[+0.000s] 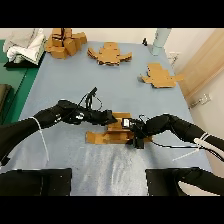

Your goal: Fold the box.

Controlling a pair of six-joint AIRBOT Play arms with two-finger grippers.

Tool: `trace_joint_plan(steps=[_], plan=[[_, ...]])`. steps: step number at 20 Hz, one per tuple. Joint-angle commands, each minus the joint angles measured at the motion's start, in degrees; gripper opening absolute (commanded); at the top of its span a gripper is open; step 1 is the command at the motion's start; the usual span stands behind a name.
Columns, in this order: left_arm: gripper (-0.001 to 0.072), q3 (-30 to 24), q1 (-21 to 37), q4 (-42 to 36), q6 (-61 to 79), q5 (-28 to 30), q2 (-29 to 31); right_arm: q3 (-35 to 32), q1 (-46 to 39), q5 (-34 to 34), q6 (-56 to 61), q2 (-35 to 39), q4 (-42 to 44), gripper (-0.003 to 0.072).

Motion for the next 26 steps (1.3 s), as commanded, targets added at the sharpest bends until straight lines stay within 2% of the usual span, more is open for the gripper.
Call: trace_joint_plan(steps=[1,3,10,15,17,20,26], plan=[[0.0009,0.7,-0.2,9.2,-8.5,3.4,-1.9,0.0,0.1,-0.5,0.0,0.0,0.0,0.0462],[0.0008,0.7,-0.2,12.4,-11.5,3.3,-3.1,0.0,0.1,-0.5,0.0,0.0,0.0,0.0462],[0.0009,1.7,-0.2,12.7,-12.2,1.0,-7.5,0.0,0.1,-0.5,0.0,0.0,-0.3,0.0462],[0.0007,4.7,0.3,12.7,-9.4,1.0,-5.5,0.0,0.0,-0.6,0.0,0.0,-0.4,0.0462],[0.0006,4.5,0.3,12.7,-7.4,0.9,-1.0,0.0,0.0,-0.6,0.0,0.0,-0.5,0.0462],[0.0006,1.6,0.2,14.7,-6.9,0.0,9.0,0.0,0.0,-0.6,0.0,0.0,-0.7,0.0462],[0.0006,-14.3,0.2,16.9,-3.5,1.7,32.9,0.0,0.0,-0.6,0.0,0.0,-0.7,0.0462]])
